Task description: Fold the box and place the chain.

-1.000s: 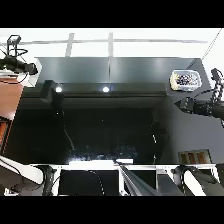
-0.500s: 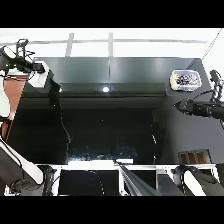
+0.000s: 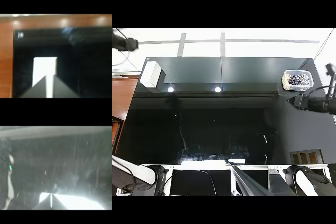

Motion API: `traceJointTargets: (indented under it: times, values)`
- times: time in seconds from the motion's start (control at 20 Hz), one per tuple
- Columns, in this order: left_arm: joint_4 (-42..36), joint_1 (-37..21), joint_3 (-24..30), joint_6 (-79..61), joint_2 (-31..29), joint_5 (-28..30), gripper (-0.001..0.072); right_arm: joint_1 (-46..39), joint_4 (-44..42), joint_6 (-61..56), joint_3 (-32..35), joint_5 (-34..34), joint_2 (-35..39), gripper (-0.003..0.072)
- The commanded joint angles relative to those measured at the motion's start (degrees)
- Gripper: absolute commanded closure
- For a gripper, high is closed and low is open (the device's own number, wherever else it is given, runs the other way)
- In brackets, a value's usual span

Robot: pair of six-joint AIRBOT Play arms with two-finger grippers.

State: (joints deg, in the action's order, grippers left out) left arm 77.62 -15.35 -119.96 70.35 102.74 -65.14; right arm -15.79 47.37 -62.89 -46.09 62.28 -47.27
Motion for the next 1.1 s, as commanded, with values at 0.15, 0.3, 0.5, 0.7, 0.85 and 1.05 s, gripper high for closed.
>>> traceJointTargets:
  times: [0.15, 0.3, 0.5, 0.7, 0.85, 1.05]
  values:
    - [-6.34, 3.89, 19.82, 6.27, -24.13, -8.26, 0.0685, -0.04, 2.01, 4.28, -12.28, -2.49, 0.04, 0.0672]
    - [-6.34, 8.90, 45.88, 4.96, -43.08, 5.68, 0.0684, 1.22, 2.16, 10.23, -10.03, -2.89, 0.02, 0.0672]
    - [-6.36, 12.61, 76.72, 5.01, -63.36, 17.88, 0.0683, 4.11, 2.78, 13.05, -0.33, -14.12, 0.00, 0.0672]
    - [-6.08, 12.57, 86.93, 5.01, -70.31, 21.03, 0.0682, 4.00, 8.81, 13.00, 4.68, -15.56, 0.00, 0.0671]
    - [-6.12, 12.59, 86.88, 5.03, -70.75, 21.00, 0.0682, 4.00, 8.70, 13.00, 4.68, -14.91, 0.00, 0.0671]
    - [-6.75, 12.76, 86.88, 5.05, -70.75, 18.18, 0.0681, 4.02, 8.70, 13.00, 4.68, -14.91, 0.00, 0.0671]
